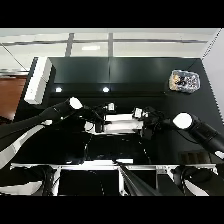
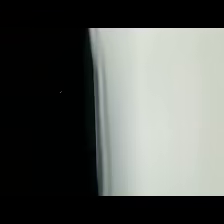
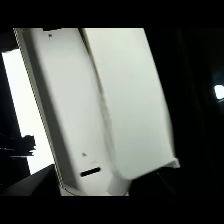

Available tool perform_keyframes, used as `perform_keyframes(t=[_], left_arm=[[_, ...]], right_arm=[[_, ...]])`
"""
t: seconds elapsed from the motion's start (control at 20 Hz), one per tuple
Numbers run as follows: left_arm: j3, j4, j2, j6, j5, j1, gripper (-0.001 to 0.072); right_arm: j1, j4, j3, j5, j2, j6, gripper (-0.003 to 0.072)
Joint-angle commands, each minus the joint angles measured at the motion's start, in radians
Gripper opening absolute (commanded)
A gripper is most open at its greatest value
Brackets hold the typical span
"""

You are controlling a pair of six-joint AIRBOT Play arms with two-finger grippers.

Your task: Fold the box and place the chain.

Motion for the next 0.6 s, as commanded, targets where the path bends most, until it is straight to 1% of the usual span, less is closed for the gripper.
perform_keyframes(t=[0.0,0.1,0.2,0.4,0.55], left_arm=[[0.001,0.0,0.001,0.0,0.0,0.0,0.0027],[0.001,0.0,0.001,0.0,0.0,0.0,0.0027],[0.001,0.0,0.001,0.0,0.001,0.0,0.0027],[0.001,0.0,0.001,0.0,0.001,0.0,0.0027],[0.001,0.0,0.001,0.0,0.001,0.0,0.0027]], right_arm=[[-0.037,0.01,0.0,-0.008,0.0,-0.004,0.0706],[-0.043,0.079,0.0,0.026,-0.006,-0.069,0.0706],[-0.043,0.151,0.0,0.097,-0.025,-0.161,0.0706],[-0.043,0.161,0.0,0.093,-0.113,-0.261,0.0706],[-0.043,0.138,0.0,0.092,-0.177,-0.29,0.0706]])
